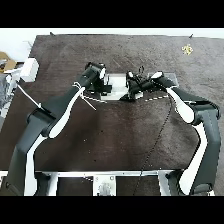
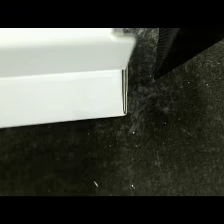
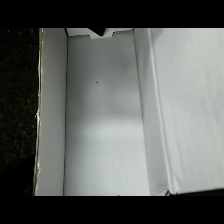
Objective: Fold the box and place the chain.
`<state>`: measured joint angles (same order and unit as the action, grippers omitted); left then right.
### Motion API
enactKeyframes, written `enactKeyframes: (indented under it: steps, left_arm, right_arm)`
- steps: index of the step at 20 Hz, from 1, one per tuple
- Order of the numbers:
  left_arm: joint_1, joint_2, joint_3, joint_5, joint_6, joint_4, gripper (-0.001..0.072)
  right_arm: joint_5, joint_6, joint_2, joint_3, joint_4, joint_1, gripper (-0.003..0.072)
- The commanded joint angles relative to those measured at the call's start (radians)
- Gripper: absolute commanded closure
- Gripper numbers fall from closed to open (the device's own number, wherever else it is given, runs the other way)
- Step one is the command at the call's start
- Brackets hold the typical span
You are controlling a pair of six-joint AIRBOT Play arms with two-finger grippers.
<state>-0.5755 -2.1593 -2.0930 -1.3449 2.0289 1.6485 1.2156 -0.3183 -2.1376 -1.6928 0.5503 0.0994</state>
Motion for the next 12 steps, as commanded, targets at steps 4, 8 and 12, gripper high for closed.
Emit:
enactKeyframes:
  steps: [4, 8, 12]
  left_arm:
    - [-0.007, -0.008, -0.006, 0.010, 0.093, 0.036, 0.0363]
    - [-0.007, -0.006, -0.006, -0.006, 0.112, 0.022, 0.0365]
    - [-0.007, -0.006, -0.006, -0.010, 0.121, -0.007, 0.0544]
  right_arm:
    - [0.000, 0.001, 0.000, 0.000, 0.000, 0.000, 0.0210]
    - [0.000, 0.001, 0.000, 0.000, 0.000, 0.000, 0.0210]
    - [0.000, 0.001, 0.000, 0.000, 0.000, 0.000, 0.0210]
